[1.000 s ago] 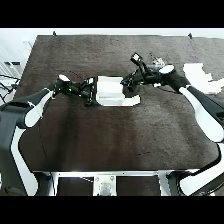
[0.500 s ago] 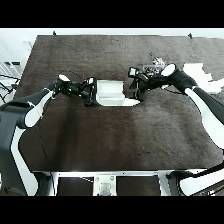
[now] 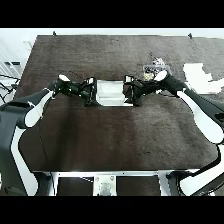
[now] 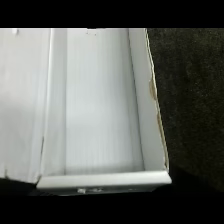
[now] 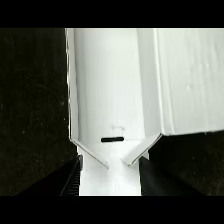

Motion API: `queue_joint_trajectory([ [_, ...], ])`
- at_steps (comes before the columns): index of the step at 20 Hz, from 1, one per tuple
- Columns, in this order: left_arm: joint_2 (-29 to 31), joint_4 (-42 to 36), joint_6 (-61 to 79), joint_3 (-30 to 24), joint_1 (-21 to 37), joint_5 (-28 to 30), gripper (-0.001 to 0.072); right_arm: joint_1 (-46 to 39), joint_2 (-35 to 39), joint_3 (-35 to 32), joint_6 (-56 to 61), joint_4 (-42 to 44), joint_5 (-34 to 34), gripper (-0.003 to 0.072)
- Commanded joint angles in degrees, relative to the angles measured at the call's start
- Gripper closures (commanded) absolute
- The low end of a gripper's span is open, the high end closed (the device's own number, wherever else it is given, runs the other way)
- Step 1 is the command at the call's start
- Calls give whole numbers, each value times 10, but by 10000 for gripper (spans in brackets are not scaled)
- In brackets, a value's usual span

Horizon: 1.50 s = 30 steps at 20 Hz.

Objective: Fold the box and place the chain.

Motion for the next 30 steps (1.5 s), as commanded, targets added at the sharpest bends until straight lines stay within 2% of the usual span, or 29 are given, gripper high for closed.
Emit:
queue_joint_trajectory([
  [1, 0, 0, 0, 0, 0, 0, 241, 3, -9, 0, -7, 21, -10, 273],
  [3, 0, 0, 0, 0, 0, 0, 241, 4, -10, 0, -9, 36, -11, 394],
  [7, 0, 0, 0, 0, 0, 0, 241, 23, -10, 0, -31, 79, -12, 526],
  [13, 0, 0, 0, 0, 0, 0, 241, 35, -19, 0, -30, 81, -31, 525],
  [14, 0, 0, 0, 0, 0, 0, 241, 35, -19, 0, -30, 80, -31, 445],
  [15, 0, 0, 0, 0, 0, 0, 241, 35, -19, 0, -30, 81, -34, 305],
  [16, 0, 0, 0, 0, 0, 0, 241, 35, -19, 0, -30, 80, -38, 222],
  [17, 0, 0, 0, 0, 0, 0, 241, 35, -19, 0, -30, 80, -41, 180],
  [18, 0, 0, 0, 0, 0, 0, 241, 35, -19, 0, -30, 80, -42, 148],
  [22, 0, 0, 0, 0, 0, 0, 241, 35, -19, 0, -26, 79, -41, 151],
  [23, 0, 0, 0, 0, 0, 0, 241, 35, -19, 0, -25, 78, -41, 169],
  [24, 0, 0, 0, 0, 0, 0, 241, 35, -19, 0, -20, 77, -41, 243],
  [27, 0, 0, 0, 0, 0, 0, 241, 33, -10, 0, 51, 13, -34, 664],
  [30, 0, 0, 0, 0, 0, 0, 240, 21, 20, 0, 132, -15, 3, 673],
])
